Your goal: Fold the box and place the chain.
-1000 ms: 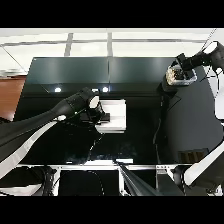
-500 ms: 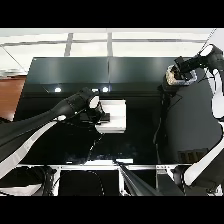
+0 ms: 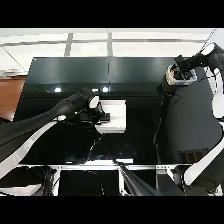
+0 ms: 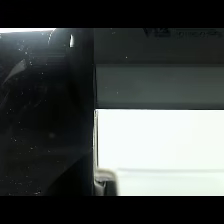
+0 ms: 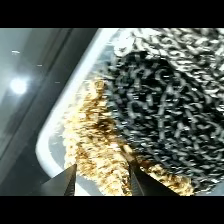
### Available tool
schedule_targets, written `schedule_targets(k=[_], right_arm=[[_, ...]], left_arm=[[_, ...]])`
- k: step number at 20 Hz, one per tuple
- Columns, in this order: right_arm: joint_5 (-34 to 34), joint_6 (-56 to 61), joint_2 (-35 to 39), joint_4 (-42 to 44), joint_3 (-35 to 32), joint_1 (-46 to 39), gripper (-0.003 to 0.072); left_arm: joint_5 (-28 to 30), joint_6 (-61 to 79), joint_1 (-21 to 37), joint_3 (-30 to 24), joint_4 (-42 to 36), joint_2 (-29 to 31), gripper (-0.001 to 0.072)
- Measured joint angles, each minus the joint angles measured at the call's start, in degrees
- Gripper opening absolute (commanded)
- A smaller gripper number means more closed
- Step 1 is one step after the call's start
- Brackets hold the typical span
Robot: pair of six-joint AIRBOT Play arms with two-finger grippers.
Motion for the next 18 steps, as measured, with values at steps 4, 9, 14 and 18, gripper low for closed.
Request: schedule_targets(k=[4,9,14,18], right_arm=[[0.5,-0.2,-0.1,-0.6,0.9,0.1,0.0356],[1.0,-0.2,-1.1,-1.7,1.2,0.2,0.0355],[0.9,-2.1,-1.9,-1.9,1.2,0.7,0.0016],[1.1,-7.8,-0.3,-1.2,1.2,0.6,0.0016]], left_arm=[[0.0,0.0,0.0,0.0,0.0,0.0,0.0029],[0.0,0.0,0.0,0.0,0.0,0.0,0.0029],[0.0,0.0,0.0,0.0,0.0,0.0,0.0029],[0.0,0.0,0.0,0.0,0.0,0.0,0.0029]])
